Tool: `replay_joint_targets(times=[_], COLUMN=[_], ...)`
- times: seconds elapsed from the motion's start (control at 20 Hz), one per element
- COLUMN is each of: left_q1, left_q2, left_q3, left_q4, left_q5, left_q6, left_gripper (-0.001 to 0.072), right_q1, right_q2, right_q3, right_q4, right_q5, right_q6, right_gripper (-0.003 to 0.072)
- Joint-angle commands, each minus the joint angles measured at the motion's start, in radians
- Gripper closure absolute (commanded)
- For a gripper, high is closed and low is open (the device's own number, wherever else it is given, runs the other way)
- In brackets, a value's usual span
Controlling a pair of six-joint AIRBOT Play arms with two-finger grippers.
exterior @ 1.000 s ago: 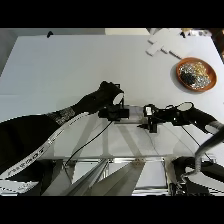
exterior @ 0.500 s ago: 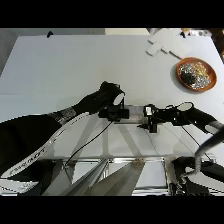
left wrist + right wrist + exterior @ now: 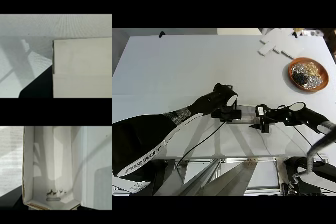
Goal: Fold the box and place the chain.
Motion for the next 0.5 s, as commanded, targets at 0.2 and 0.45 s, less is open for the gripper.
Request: replay_joint_targets(times=[0.2, 0.45], left_q1=[-0.001, -0.001], left_q2=[-0.011, -0.011], left_q3=[0.0, 0.0], left_q4=[0.003, 0.004], left_q5=[-0.021, -0.021], left_q6=[0.003, 0.002], left_gripper=[0.0693, 0.0618], right_q1=[0.0, 0.0], right_q2=[0.0, 0.0], right_q3=[0.0, 0.0], right_q4=[0.0, 0.0], right_q5=[0.0, 0.0], right_q6=[-0.001, -0.001], right_gripper=[0.0284, 0.0284])
